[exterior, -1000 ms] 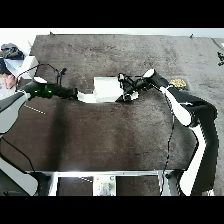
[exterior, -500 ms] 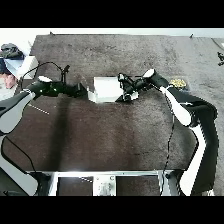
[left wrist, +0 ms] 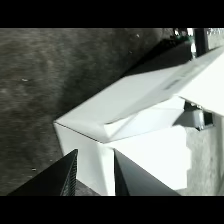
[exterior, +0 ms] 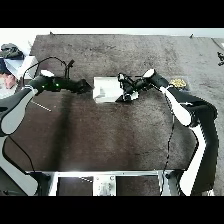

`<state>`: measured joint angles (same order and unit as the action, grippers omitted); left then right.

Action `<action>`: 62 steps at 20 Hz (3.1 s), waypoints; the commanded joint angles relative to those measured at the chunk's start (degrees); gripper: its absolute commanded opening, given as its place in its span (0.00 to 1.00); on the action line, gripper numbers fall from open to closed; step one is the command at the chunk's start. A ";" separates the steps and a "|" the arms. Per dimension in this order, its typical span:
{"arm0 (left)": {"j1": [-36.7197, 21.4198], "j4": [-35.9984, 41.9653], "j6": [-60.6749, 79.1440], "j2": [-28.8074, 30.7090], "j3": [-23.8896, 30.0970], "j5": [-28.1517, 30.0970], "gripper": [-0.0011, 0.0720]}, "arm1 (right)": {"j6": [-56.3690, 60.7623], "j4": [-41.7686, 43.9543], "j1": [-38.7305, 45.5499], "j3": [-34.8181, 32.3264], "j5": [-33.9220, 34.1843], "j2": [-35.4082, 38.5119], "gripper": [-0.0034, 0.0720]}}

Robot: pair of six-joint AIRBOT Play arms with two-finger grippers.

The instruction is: Fold the box and place the chain.

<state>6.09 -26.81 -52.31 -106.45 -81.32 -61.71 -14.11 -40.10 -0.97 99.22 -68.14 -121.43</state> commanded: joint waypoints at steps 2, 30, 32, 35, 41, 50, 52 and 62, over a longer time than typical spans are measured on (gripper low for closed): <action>1.49 -5.05 -5.73 0.07 -2.12 -1.88 0.36 | 0.00 0.00 -0.02 0.00 0.00 -0.02 0.55; 13.64 -38.51 -39.32 1.66 -9.84 3.32 0.36 | 0.00 0.00 -0.02 0.00 -0.02 -0.02 0.55; 14.49 -40.59 -42.40 1.51 -10.71 2.80 0.36 | 0.00 0.00 -0.02 0.00 -0.02 -0.02 0.55; 15.67 -42.62 -46.03 -0.42 -13.73 0.28 0.36 | 0.00 0.00 -0.02 0.00 0.00 -0.02 0.55; 18.97 -51.52 -53.99 -6.03 -22.49 -7.98 0.36 | 0.00 0.00 -0.02 0.00 -0.02 -0.02 0.55; 19.82 -57.35 -59.08 -8.22 -25.16 -8.70 0.36 | 0.00 0.00 -0.02 0.00 -0.02 -0.02 0.55; 20.13 -58.27 -60.39 -8.22 -25.16 -8.04 0.36 | 0.00 0.00 -0.02 0.00 -0.02 -0.02 0.55; 21.49 -61.99 -64.50 -9.70 -25.35 -8.17 0.29 | 0.00 0.00 -0.02 0.00 -0.02 -0.02 0.55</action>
<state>27.51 -87.37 -115.44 -115.98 -106.61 -69.73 -14.11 -40.12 -0.97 99.22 -68.14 -121.40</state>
